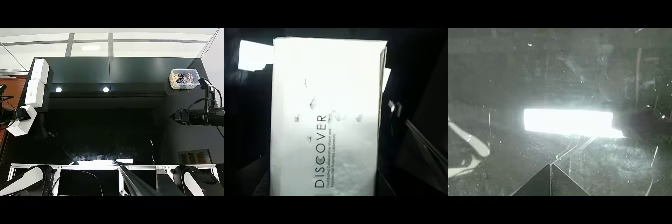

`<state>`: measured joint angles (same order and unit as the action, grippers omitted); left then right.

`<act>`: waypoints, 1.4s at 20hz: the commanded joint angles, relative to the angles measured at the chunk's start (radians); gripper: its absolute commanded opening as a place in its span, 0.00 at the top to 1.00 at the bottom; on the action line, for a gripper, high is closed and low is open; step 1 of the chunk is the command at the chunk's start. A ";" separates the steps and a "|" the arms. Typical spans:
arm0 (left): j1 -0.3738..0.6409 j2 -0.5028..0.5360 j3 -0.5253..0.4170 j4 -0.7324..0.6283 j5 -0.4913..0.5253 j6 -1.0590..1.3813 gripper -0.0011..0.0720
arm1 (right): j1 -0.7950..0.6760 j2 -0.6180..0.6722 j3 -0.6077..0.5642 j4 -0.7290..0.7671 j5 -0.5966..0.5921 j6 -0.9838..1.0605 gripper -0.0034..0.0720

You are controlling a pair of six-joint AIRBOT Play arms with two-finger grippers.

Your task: Fold the box and place the chain.

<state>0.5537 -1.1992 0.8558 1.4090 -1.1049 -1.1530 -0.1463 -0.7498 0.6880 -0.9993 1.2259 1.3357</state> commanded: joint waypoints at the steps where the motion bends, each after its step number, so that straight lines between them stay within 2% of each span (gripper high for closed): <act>1: 0.006 -0.005 0.000 -0.132 0.065 0.180 0.51 | 0.001 0.000 -0.002 0.000 -0.031 0.000 0.95; 5: 0.000 -0.037 0.000 -0.142 0.067 0.185 0.51 | 0.001 -0.002 -0.016 0.000 -0.063 0.001 0.95; 9: -0.005 -0.040 0.000 -0.146 0.132 0.185 0.50 | 0.001 -0.002 -0.048 0.000 -0.064 0.001 0.95; 10: -0.012 -0.040 0.000 -0.145 0.151 0.185 0.44 | 0.001 -0.002 -0.055 0.000 -0.064 0.001 0.95; 11: -0.020 -0.040 0.000 -0.146 0.169 0.185 0.31 | 0.001 -0.002 -0.062 0.000 -0.066 0.004 0.95; 12: -0.032 -0.040 0.000 -0.145 0.190 0.182 0.01 | 0.001 -0.002 -0.068 0.000 -0.067 0.004 0.95; 16: -0.092 -0.015 0.045 -0.105 0.202 0.181 0.01 | 0.001 -0.002 -0.072 0.000 -0.066 0.004 0.95; 20: -0.136 0.051 0.133 -0.143 0.217 0.100 0.03 | 0.001 0.000 -0.048 0.021 -0.006 -0.002 0.95; 21: -0.156 0.075 0.148 -0.159 0.225 0.070 0.08 | 0.001 -0.001 -0.024 0.018 0.033 -0.021 0.95; 22: -0.176 0.101 0.159 -0.169 0.227 0.028 0.21 | 0.001 -0.001 0.016 0.000 0.089 -0.031 0.95; 24: -0.229 0.168 0.164 -0.174 0.208 -0.047 0.83 | 0.001 0.012 0.112 -0.024 0.192 -0.031 0.95; 25: -0.262 0.203 0.162 -0.195 0.181 -0.052 0.95 | 0.002 0.042 0.138 -0.020 0.178 -0.031 0.95; 28: -0.398 0.336 0.094 -0.224 0.188 -0.048 0.95 | 0.093 0.220 0.103 -0.027 -0.060 -0.050 0.95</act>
